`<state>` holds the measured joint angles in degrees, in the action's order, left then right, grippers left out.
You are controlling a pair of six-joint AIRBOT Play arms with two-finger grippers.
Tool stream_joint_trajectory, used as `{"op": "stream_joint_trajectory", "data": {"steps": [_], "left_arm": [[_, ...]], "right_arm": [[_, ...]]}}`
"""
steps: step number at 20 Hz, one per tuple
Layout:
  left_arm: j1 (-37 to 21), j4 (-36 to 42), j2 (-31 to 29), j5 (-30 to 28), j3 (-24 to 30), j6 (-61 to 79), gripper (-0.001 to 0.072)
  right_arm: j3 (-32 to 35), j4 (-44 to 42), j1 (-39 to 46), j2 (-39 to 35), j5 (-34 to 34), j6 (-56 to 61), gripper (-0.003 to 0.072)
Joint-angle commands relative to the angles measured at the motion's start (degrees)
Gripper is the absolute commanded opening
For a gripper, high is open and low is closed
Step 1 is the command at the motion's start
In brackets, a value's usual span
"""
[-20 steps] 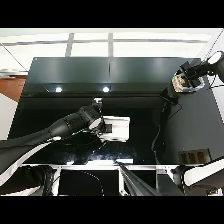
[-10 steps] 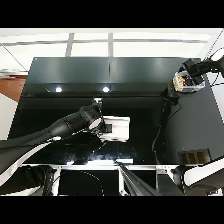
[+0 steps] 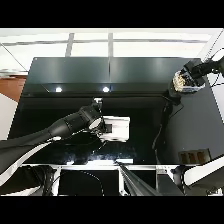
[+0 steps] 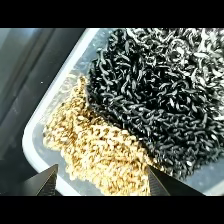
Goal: Fold the box and place the chain.
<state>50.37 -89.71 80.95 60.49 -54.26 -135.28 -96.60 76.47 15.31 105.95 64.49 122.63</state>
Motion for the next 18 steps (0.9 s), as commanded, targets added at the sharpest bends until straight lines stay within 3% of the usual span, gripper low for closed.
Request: {"op": "stream_joint_trajectory", "data": {"steps": [1,3,7,13,18], "left_arm": [[-0.04,-0.02,0.02,-0.04,0.00,0.00,0.0032],[-0.04,-0.02,0.02,-0.02,0.00,0.00,0.0033],[-0.04,-0.02,0.02,-0.02,0.00,0.00,0.0033],[-0.04,0.00,0.02,-0.02,0.00,0.00,0.0032],[-0.04,0.00,0.02,-0.04,-0.02,0.00,0.0032]], "right_arm": [[-0.07,-2.73,-0.33,2.12,-1.81,0.00,0.0613],[-0.07,-4.90,-0.46,3.08,-2.78,-0.02,0.0609],[-0.13,-4.94,-0.37,3.04,-1.70,-2.51,0.0063],[-0.13,-4.90,0.42,-1.68,2.91,-14.21,0.0041],[-0.26,-5.51,1.11,-12.94,3.67,-24.83,0.0040]]}}
